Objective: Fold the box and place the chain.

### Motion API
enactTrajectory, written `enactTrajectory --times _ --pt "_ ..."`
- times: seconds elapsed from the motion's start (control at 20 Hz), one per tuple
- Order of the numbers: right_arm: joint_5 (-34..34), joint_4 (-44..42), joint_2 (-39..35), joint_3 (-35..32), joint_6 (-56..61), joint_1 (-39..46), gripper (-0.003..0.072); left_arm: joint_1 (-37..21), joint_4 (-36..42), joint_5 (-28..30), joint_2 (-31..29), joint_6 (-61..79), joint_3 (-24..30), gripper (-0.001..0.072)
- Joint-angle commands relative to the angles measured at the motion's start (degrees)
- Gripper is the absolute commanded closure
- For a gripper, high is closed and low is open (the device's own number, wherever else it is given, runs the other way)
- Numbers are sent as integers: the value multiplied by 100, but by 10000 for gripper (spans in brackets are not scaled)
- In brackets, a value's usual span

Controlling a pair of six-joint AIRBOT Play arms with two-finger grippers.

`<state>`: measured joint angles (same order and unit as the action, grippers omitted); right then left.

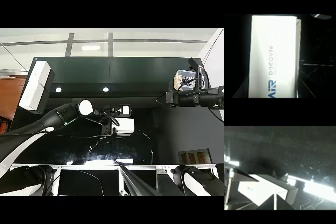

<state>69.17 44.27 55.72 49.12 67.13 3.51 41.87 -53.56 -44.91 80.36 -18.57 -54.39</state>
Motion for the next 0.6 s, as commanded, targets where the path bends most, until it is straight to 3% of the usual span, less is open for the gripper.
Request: enactTrajectory --times 0.0,0.3,0.35,0.45,0.55 --pt "-9 0 -4 2 0 0 646 50 4 122 83 4 -2 -5" --pt "-42 0 -4 2 0 0 646 396 2 719 531 4 -2 1" --pt "-42 0 -4 2 0 0 646 378 -7 717 529 -96 -4 33" --pt "-44 0 -4 2 0 0 646 243 -160 667 415 -444 -7 427" --pt "-44 0 -4 2 0 17 646 -44 -199 334 175 -590 -7 440"
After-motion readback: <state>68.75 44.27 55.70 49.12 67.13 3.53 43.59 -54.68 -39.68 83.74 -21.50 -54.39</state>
